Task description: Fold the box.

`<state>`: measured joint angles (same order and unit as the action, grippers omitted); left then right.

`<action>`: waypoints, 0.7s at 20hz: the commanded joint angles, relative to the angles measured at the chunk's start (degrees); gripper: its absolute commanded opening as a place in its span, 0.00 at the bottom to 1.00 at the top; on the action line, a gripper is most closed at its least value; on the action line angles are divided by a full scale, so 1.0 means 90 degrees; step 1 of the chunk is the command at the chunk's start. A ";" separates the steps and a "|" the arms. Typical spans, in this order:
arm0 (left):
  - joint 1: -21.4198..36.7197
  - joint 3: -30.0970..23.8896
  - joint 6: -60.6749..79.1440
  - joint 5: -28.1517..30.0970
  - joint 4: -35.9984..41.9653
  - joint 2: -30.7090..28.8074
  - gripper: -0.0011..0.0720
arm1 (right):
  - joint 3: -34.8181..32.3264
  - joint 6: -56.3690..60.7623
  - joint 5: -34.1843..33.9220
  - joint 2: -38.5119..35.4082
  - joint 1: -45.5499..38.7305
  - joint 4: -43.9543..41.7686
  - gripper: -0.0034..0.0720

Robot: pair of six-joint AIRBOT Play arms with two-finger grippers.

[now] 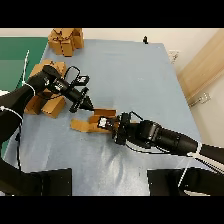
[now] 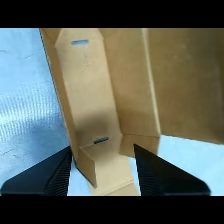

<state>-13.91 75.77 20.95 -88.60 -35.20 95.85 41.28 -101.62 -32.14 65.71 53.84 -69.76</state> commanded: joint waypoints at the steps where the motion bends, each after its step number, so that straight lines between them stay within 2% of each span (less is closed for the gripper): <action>1: -0.0002 0.0002 -0.0039 -0.0090 0.0002 0.0002 0.03 | 0.0007 0.0396 0.0022 0.0007 0.0000 0.0656 0.84; 4: -0.0002 0.0002 -0.0119 -0.0185 0.0000 0.0002 0.03 | 0.0007 0.0580 0.0046 0.0007 -0.0015 0.1105 0.85; 10: -0.0002 0.0002 -0.0114 -0.0223 0.0002 0.0002 0.03 | 0.0010 0.0576 0.0182 0.0007 -0.0085 0.1015 0.85; 12: -0.0002 0.0002 -0.0114 -0.0221 0.0000 0.0002 0.03 | 0.0039 0.0449 0.0238 0.0005 -0.0175 0.0495 0.85; 14: -0.0002 0.0002 -0.0114 -0.0219 -0.0002 0.0002 0.03 | 0.0129 -0.0403 0.0117 0.0005 -0.0296 -0.0236 0.85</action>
